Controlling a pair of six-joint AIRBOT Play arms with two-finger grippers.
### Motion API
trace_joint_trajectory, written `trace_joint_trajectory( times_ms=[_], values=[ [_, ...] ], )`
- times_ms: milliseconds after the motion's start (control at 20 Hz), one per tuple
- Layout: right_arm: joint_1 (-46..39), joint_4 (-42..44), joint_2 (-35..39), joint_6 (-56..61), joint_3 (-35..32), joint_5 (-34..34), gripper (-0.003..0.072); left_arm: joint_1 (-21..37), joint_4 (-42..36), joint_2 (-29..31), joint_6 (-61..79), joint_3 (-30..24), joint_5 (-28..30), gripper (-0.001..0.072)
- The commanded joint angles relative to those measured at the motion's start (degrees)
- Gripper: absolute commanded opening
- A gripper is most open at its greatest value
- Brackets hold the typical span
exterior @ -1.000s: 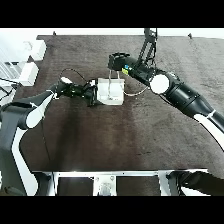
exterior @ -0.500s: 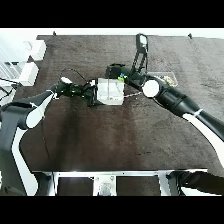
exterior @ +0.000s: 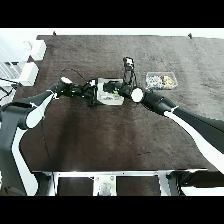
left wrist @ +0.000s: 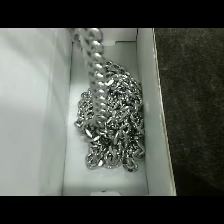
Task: Fold the box and place the chain.
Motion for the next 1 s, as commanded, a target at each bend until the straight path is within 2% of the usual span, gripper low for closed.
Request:
trace_joint_trajectory(
  times_ms=[0, 50, 100, 350, 500, 550, 600, 650, 800, 950],
  values=[
    [-0.15, -0.02, 0.66, -0.59, -0.17, 0.70, 0.0039, 0.00, 0.00, -0.02, 0.02, 0.00, 0.00, 0.0309],
    [-0.44, -0.02, 1.55, -0.63, -0.17, 1.95, 0.0226, 0.00, 0.00, -0.02, 0.02, 0.00, 0.00, 0.0309],
    [-0.76, -0.72, 2.62, -0.66, -0.17, 3.41, 0.0339, 0.00, 0.00, -0.02, 0.02, 0.00, 0.00, 0.0309],
    [-4.28, -12.02, 12.09, -0.59, -2.01, 9.46, 0.0339, 0.00, 0.00, -0.02, 0.02, 0.00, -0.02, 0.0309],
    [-12.94, -13.38, 16.28, -0.50, -8.15, 9.44, 0.0341, 0.00, 0.00, -0.02, 0.02, 0.00, 0.00, 0.0309],
    [-16.48, -13.33, 16.22, 0.55, -10.45, 9.40, 0.0368, 0.00, 0.00, -0.02, 0.02, 0.00, 0.00, 0.0309],
    [-19.91, -13.31, 15.74, 2.84, -12.85, 8.81, 0.0450, 0.00, 0.00, -0.02, 0.02, 0.00, -0.04, 0.0309],
    [-23.21, -13.25, 14.78, 4.85, -15.10, 7.39, 0.0499, 0.00, 0.00, -0.02, 0.02, 0.00, 0.00, 0.0309],
    [-28.33, -7.87, 8.66, 2.73, -15.50, 4.79, 0.0504, 0.00, 0.00, -0.02, 0.02, 0.00, 0.07, 0.0309],
    [-27.96, -1.38, 0.59, -3.80, -10.23, 4.72, 0.0520, 0.00, 0.00, -0.02, 0.02, 0.00, 0.04, 0.0309]
  ],
)
